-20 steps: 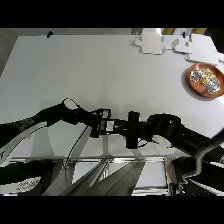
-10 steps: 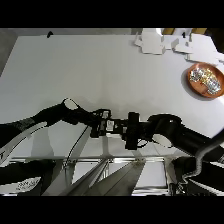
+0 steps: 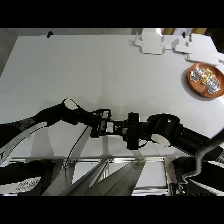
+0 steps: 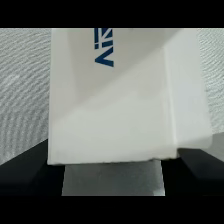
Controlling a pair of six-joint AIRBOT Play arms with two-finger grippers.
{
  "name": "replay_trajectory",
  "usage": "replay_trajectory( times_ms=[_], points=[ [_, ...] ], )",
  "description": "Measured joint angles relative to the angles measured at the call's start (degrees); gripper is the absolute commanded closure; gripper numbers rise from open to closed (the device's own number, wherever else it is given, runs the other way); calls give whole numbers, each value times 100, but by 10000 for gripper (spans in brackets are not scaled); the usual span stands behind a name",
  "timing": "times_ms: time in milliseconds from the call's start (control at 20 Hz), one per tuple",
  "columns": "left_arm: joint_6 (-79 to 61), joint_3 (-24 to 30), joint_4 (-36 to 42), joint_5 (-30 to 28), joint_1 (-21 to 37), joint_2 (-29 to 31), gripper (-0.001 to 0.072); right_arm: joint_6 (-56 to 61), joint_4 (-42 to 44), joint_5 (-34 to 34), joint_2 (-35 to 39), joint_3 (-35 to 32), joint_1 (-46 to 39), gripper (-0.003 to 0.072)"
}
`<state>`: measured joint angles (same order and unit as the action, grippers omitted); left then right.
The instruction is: Fold the box and place the chain.
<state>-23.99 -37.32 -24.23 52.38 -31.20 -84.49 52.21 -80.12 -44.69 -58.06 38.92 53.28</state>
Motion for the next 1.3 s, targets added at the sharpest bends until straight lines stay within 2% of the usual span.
replay_trajectory(
  times_ms=[100,150,250,950,1300],
  points=[
    [0,0,0,0,0,0,437,11,-48,33,0,0,0,428],
    [2,0,0,0,0,0,437,31,-72,50,0,0,0,499],
    [13,0,4,-2,0,0,437,129,-170,68,2,0,0,524],
    [7,0,11,-15,2,0,437,459,-372,291,205,0,-201,530],
    [-7,-2,0,-15,4,0,437,483,-61,393,35,0,-219,525]
  ],
)
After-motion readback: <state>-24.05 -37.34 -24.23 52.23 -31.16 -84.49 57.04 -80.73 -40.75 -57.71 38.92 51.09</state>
